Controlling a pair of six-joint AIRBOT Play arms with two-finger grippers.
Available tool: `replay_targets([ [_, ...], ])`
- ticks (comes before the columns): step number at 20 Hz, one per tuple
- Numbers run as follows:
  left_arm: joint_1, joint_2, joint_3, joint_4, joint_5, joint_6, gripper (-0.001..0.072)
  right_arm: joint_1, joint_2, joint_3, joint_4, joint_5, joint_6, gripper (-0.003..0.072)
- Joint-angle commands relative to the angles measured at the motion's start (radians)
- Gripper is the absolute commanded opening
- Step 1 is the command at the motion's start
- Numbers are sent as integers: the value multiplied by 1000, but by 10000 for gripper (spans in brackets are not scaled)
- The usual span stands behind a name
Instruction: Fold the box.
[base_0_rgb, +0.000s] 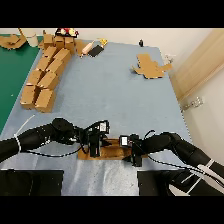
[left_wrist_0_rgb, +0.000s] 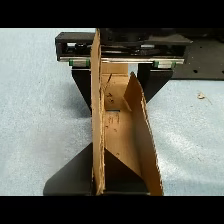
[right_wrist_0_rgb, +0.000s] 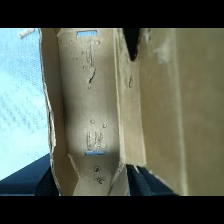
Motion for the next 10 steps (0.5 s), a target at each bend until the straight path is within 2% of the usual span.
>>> replay_targets([
  [1,-1,0,0,-8,-10,0,13,0,1,0,3,0,0,495],
  [10,-2,0,0,-18,-11,-4,13,0,1,0,3,0,0,495],
])
